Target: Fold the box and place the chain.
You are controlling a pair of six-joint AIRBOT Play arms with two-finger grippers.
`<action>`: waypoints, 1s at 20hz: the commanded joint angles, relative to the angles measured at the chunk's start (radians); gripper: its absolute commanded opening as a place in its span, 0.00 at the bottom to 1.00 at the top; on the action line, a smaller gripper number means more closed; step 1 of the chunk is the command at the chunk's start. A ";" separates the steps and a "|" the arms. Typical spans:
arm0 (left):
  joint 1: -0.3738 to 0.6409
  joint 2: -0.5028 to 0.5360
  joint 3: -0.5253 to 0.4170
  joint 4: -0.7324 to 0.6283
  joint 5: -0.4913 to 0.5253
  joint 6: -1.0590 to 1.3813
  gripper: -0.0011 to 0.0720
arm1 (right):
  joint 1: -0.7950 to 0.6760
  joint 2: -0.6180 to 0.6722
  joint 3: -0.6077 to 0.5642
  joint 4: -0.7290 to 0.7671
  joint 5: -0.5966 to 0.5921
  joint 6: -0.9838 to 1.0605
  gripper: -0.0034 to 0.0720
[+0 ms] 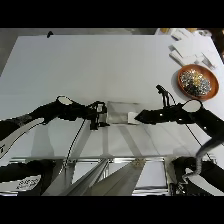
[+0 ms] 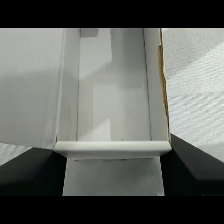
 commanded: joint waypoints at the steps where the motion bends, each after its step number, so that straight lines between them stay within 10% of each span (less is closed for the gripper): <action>1: 0.000 0.001 0.000 0.000 0.000 0.000 0.11 | 0.098 -0.008 0.052 -0.171 -0.099 0.266 0.49; 10: 0.000 0.001 0.000 0.000 0.000 0.000 0.11 | 0.334 -0.164 0.296 -0.654 0.037 0.873 0.49; 20: 0.000 0.001 0.000 0.000 0.000 0.000 0.11 | 0.477 -0.259 0.362 -0.826 0.051 1.170 0.43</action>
